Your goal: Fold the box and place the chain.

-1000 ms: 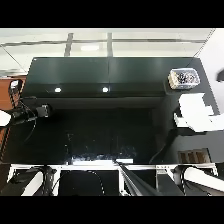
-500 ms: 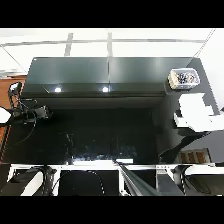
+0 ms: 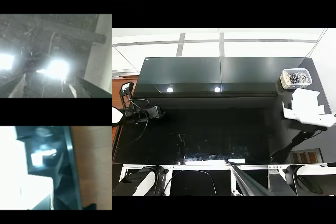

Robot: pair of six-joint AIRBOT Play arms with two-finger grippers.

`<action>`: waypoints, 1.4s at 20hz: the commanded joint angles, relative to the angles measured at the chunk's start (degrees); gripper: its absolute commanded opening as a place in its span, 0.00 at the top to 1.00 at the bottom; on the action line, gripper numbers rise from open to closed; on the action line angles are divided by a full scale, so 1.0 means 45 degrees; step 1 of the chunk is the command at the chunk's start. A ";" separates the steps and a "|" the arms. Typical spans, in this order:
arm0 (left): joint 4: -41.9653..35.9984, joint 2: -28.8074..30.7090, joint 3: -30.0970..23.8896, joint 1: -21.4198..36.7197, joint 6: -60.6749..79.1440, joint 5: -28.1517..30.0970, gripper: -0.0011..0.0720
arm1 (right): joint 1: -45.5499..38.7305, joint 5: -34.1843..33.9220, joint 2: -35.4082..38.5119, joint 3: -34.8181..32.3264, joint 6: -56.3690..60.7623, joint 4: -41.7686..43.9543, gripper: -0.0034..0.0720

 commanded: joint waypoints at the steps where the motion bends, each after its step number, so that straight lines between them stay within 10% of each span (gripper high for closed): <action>1: -0.0034 -0.0005 0.0015 -0.0010 0.0044 0.0073 0.01 | 0.0228 0.1078 0.1030 -0.0437 -0.0010 0.1491 0.94; 9: -0.1287 -0.0005 0.0000 -0.0010 0.0083 -0.0034 0.01 | 0.2963 0.0782 0.4954 -0.6164 -0.0617 0.6902 0.94; 16: -0.7203 -0.1409 0.0151 -0.2089 0.5217 0.0787 0.01 | 0.9326 -0.4949 0.7893 -1.2619 -0.4760 1.5183 0.94; 23: -1.3639 -0.6484 0.2045 -0.2783 1.0248 -0.1899 0.01 | 1.3687 -0.8694 0.7893 -1.3129 -0.4969 1.5654 0.94; 28: -1.2837 -0.9078 0.3769 -0.3546 1.0870 -0.3551 0.01 | 1.3780 -0.8641 0.7893 -1.3129 -0.4959 1.5669 0.94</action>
